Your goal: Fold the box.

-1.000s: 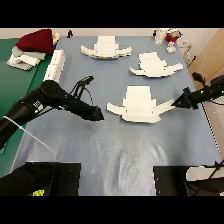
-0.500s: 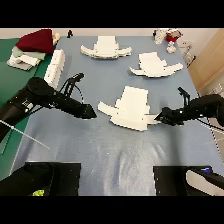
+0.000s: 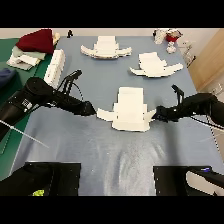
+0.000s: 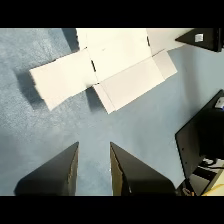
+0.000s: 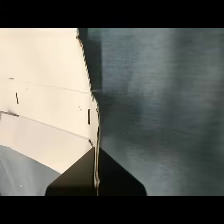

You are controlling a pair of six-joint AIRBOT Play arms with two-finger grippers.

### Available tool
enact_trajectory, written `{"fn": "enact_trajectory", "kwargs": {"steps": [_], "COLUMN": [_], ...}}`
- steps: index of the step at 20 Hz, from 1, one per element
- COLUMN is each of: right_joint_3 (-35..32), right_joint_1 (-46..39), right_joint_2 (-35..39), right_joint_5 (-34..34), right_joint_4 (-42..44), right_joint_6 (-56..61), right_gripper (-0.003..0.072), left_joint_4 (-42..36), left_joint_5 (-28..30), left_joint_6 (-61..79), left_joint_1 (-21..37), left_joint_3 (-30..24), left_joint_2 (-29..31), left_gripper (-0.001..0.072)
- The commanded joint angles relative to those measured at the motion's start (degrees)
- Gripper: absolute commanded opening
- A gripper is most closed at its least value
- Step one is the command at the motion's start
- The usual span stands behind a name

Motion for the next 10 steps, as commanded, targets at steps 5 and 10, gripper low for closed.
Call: {"fn": "enact_trajectory", "kwargs": {"steps": [5, 10], "right_joint_3": [-12.39, -20.2], "right_joint_1": [10.36, 16.59], "right_joint_2": [12.66, 24.55], "right_joint_5": [-0.68, 6.58], "right_joint_4": [0.68, 1.29], "right_joint_6": [-3.41, 0.26], "right_gripper": [0.0001, 0.0001], "left_joint_4": [-0.02, -1.4], "left_joint_5": [-5.97, -6.54], "left_joint_6": [0.35, 3.58], "left_joint_1": [11.08, 11.21], "left_joint_3": [-0.02, -1.33], "left_joint_2": [-0.9, -7.41], "left_gripper": [0.039, 0.0543]}}
